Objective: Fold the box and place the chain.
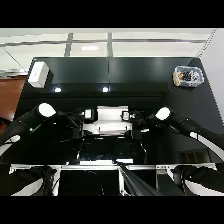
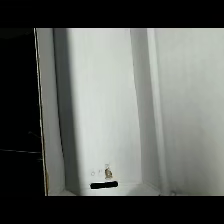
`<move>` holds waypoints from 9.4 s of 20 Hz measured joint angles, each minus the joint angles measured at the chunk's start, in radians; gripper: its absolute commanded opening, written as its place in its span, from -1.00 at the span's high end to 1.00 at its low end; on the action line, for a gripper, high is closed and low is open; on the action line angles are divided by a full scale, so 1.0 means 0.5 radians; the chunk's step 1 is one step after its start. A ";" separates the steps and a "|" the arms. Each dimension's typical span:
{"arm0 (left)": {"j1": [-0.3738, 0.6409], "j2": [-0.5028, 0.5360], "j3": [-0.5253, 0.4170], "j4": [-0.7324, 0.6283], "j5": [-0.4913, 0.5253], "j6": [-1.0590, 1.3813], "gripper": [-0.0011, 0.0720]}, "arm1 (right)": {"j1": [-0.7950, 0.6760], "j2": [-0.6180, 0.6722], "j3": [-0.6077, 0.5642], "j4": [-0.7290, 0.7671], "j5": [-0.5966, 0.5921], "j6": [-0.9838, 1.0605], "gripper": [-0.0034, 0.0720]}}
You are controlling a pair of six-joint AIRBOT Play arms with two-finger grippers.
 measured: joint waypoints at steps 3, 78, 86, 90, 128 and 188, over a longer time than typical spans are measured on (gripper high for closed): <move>-0.056 -0.018 0.000 -0.018 0.079 0.032 -0.23 | 0.000 0.000 0.000 0.000 0.000 0.000 0.57; 0.569 -0.615 0.185 -0.429 -0.875 -2.214 -0.66 | 0.000 0.000 0.000 0.000 0.000 0.000 0.57; 0.391 -0.591 0.333 -0.385 -0.902 -2.379 -0.64 | 0.000 0.000 0.001 0.000 -0.001 0.000 0.57; 0.211 -0.494 0.415 -0.192 -0.689 -2.657 -0.58 | 0.000 0.000 0.000 0.000 0.000 0.000 0.57; -0.887 -0.561 0.865 1.360 -0.482 -4.756 -0.09 | 0.000 0.000 0.000 0.000 -0.001 -0.001 0.57; -0.928 -0.630 0.950 1.429 -0.536 -4.800 0.91 | -0.005 0.310 0.018 -0.536 0.193 0.268 -0.17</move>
